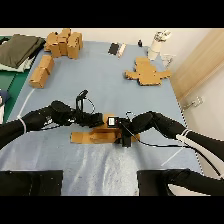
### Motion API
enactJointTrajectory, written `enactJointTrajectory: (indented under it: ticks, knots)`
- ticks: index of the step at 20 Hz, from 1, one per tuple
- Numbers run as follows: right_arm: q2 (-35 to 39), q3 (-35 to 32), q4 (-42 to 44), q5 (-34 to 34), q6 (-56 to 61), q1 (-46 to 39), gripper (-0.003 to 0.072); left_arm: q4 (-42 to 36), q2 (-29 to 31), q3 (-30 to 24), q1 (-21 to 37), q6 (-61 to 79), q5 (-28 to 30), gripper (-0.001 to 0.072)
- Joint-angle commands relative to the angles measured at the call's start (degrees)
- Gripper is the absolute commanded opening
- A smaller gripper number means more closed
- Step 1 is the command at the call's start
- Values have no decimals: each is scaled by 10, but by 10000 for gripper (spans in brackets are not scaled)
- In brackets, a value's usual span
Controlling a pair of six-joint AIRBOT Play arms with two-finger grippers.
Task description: Fold the box.
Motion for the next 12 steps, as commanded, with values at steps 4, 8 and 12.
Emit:
enactJointTrajectory:
  ticks: [4,8,12]
  knots:
    - [-1,0,0,-1,0,1,522,10,-47,1,0,14,-15,13]
    - [-1,0,-1,-2,0,0,522,9,-46,2,6,25,-22,13]
    - [-1,0,-1,-3,0,0,522,6,-11,13,37,124,-76,13]
